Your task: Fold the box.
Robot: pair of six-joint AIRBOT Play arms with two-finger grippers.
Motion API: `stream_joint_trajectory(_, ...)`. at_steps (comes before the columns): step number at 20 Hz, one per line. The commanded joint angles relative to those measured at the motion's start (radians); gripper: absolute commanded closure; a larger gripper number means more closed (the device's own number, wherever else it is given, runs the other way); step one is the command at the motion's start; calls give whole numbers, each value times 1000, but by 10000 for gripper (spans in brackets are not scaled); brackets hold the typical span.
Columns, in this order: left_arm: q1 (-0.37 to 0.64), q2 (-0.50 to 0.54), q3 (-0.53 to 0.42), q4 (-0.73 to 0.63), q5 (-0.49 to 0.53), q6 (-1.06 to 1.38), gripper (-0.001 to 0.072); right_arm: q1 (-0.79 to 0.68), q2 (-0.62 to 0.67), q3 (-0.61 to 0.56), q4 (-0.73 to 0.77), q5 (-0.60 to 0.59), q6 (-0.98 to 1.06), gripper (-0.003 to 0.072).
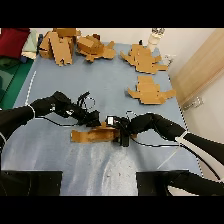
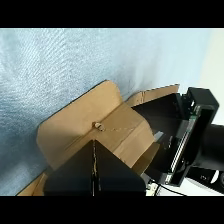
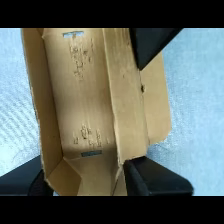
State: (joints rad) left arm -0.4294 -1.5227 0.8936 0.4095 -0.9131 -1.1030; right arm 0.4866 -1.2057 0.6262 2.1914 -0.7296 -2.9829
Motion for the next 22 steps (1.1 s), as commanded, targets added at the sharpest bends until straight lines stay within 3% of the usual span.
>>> stream_joint_trajectory(1, 1, 0, 2, -13, 18, 16, 696, 0, 0, 0, 0, 3, 1, 92)
stream_joint_trajectory(7, 15, 0, 41, -88, 2, 99, 696, 0, 0, 0, 0, -13, 0, 92)
stream_joint_trajectory(22, 19, -1, 48, -92, 6, 147, 696, 0, 0, 0, 0, -14, 0, 92)
